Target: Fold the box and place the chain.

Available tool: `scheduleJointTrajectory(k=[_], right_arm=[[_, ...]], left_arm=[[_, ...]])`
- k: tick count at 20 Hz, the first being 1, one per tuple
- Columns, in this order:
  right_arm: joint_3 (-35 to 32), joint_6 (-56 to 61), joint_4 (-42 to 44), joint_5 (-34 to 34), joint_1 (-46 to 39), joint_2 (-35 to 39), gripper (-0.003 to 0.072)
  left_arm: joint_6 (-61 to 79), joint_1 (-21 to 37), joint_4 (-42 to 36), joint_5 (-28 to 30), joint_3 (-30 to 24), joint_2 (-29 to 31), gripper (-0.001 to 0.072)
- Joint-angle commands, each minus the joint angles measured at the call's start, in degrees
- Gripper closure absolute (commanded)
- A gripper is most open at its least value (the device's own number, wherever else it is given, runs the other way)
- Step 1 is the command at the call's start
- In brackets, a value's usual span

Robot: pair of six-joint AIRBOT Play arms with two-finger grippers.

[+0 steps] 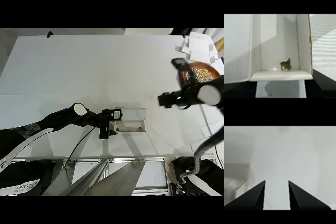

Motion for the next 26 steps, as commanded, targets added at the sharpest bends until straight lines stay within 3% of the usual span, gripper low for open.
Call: scheduleJointTrajectory(k=[1,4,8,14,24,26], right_arm=[[6.08,-12.76,-0.74,-1.33,-17.64,-4.42,0.0397],[10.29,-16.59,-0.59,-6.49,-29.64,-13.75,0.0397],[14.05,-19.32,-0.61,-13.05,-36.30,-25.66,0.0396],[17.25,-21.86,-0.22,-20.79,-35.28,-36.26,0.0396],[18.82,-21.86,0.66,-21.46,-35.28,-43.69,0.0404],[18.82,-21.88,1.46,-20.68,-35.28,-44.02,0.0576]], left_arm=[[0.02,0.02,0.00,0.02,0.02,0.04,0.0630],[0.02,0.02,0.00,0.02,0.02,0.04,0.0630],[0.02,0.02,0.00,0.04,0.02,0.04,0.0630],[0.02,0.02,0.00,0.02,0.02,0.04,0.0630],[0.02,0.02,0.00,0.02,0.02,0.04,0.0630],[0.02,0.02,0.00,0.02,0.02,0.04,0.0630]])
